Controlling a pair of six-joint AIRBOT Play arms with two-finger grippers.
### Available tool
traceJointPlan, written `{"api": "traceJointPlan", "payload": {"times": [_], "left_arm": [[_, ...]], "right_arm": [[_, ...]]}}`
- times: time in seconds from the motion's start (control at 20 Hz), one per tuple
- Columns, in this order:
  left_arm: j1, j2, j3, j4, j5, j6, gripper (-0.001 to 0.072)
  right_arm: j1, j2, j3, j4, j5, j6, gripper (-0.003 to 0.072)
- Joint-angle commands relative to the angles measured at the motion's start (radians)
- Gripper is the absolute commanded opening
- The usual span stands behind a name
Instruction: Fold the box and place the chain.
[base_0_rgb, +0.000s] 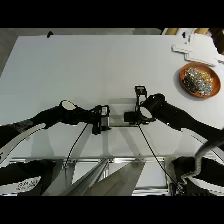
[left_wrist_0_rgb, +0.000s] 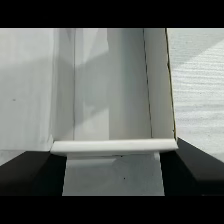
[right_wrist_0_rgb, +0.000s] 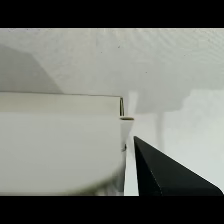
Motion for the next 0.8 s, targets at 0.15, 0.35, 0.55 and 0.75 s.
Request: {"api": "traceJointPlan", "payload": {"times": [0.15, 0.35, 0.55, 0.75], "left_arm": [[0.001, 0.000, 0.000, 0.000, 0.000, -0.001, 0.0048], [0.000, 0.000, 0.000, 0.000, 0.000, -0.001, 0.0048], [0.000, 0.000, 0.000, 0.000, 0.000, -0.001, 0.0048], [0.000, 0.000, 0.000, 0.000, 0.000, -0.001, 0.0048]], "right_arm": [[0.007, -0.030, 0.001, -0.011, -0.005, 0.002, 0.0288], [0.008, -0.032, 0.001, -0.011, -0.014, 0.002, 0.0218], [0.007, -0.034, 0.001, -0.011, -0.013, 0.002, 0.0033], [0.007, -0.050, 0.001, -0.011, 0.011, 0.002, 0.0019]]}}
